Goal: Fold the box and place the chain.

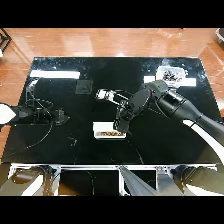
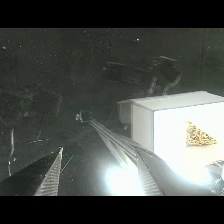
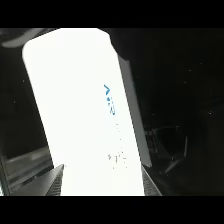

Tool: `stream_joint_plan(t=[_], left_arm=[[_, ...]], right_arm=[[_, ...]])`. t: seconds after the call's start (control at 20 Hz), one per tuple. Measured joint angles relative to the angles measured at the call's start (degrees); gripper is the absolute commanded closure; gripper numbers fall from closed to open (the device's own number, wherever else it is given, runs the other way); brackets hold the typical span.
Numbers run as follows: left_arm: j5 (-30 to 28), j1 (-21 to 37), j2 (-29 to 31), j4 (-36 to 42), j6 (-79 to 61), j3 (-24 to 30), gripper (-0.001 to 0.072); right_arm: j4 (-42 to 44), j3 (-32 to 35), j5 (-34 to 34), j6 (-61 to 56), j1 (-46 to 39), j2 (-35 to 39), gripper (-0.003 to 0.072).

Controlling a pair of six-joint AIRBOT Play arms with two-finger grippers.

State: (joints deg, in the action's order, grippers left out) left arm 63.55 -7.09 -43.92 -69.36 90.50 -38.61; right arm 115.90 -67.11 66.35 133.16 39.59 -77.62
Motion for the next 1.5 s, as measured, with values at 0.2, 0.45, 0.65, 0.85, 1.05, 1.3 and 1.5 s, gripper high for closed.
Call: stream_joint_plan(t=[0.2, 0.45, 0.65, 0.85, 1.05, 1.3, 1.5], left_arm=[[-0.3, 0.0, 0.0, 0.0, 0.0, 0.0, 0.0153], [-0.4, 0.0, 0.0, 0.0, 0.0, 0.0, 0.0153], [-0.5, 0.0, 0.0, 0.0, 0.0, 0.0, 0.0153], [-0.5, 0.0, 0.0, 0.0, 0.0, 0.0, 0.0153], [-0.5, 0.0, 0.0, 0.0, 0.0, 0.0, 0.0153], [-0.5, 0.0, 0.0, 0.0, 0.0, 0.0, 0.0153], [-0.5, 0.0, 0.0, 0.0, 0.0, 0.0, 0.0153]], right_arm=[[0.0, 0.0, 1.1, 1.0, 0.3, -0.2, 0.0286], [0.0, 0.0, 1.8, 1.7, 0.5, -0.2, 0.0494], [0.0, 0.0, 2.1, 2.3, 0.5, -0.2, 0.0502], [-0.5, 0.0, 2.2, 2.6, 0.5, -0.2, 0.0569], [-1.3, 0.0, 2.3, 2.7, 0.5, -0.2, 0.0549], [-2.2, 0.0, 1.6, 2.8, 0.7, -0.2, 0.0378], [-4.1, 0.0, 0.5, 3.1, 2.4, -0.5, 0.0376]])
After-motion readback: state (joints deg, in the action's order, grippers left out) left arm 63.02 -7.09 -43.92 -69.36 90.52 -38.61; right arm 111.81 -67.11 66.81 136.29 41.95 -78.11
